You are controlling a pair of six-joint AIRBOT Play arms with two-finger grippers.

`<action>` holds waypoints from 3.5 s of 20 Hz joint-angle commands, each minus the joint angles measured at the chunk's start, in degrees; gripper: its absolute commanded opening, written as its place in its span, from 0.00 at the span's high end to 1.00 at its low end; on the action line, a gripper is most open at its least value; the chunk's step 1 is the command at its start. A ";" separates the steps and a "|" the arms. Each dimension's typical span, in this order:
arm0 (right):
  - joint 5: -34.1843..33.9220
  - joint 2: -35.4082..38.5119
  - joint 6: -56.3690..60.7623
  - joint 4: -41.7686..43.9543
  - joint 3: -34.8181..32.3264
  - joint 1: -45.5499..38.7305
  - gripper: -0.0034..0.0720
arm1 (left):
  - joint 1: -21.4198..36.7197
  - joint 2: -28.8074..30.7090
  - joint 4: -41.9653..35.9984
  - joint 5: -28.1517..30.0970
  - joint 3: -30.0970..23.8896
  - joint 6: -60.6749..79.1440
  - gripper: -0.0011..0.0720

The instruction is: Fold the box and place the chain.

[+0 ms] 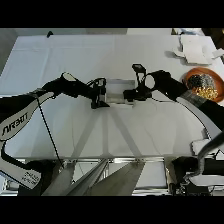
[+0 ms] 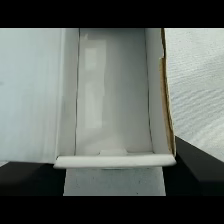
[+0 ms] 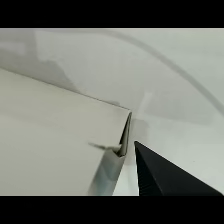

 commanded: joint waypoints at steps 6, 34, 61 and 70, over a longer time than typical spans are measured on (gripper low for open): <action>3.30 -2.12 10.03 -9.33 3.10 1.07 0.44 | 0.04 0.04 0.00 0.02 0.00 -0.02 0.67; 9.05 -8.57 12.94 -11.37 9.44 5.25 0.62 | 0.04 0.04 0.00 0.00 0.00 -0.02 0.67; 9.14 -8.46 20.41 -9.05 9.68 7.50 0.46 | 0.04 0.04 0.00 -0.07 0.00 -0.04 0.67; 10.25 -8.46 20.46 -11.04 9.68 7.45 0.94 | 0.04 0.02 0.00 0.00 0.00 -0.07 0.67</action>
